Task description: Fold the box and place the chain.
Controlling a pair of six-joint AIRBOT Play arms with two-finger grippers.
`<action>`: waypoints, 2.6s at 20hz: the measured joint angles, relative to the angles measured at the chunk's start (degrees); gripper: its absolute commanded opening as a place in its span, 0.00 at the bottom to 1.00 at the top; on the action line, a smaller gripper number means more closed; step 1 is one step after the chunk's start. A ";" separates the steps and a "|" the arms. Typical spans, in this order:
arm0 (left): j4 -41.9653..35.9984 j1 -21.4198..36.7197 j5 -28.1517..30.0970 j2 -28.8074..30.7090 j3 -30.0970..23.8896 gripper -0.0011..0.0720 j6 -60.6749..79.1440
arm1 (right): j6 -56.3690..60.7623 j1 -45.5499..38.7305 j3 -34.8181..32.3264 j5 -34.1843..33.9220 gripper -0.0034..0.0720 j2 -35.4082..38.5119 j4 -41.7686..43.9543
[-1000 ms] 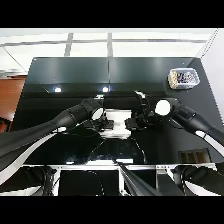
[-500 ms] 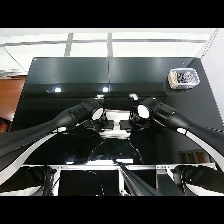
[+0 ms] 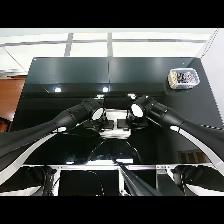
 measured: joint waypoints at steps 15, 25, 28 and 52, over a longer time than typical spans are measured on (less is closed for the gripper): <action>-0.22 -0.02 0.26 -0.02 0.00 0.05 -0.35 | 2.01 0.70 0.57 1.51 0.06 -2.58 -1.60; 0.13 -0.02 0.20 0.00 0.00 0.05 0.09 | 1.33 0.76 0.57 1.66 0.31 -2.67 -1.81; 0.11 -0.02 0.22 0.00 0.00 0.05 0.09 | 1.42 0.76 0.57 1.62 0.30 -2.84 -1.95; 0.07 0.00 0.42 -0.02 0.00 0.05 0.07 | -3.67 0.70 0.55 5.88 0.40 15.39 -9.51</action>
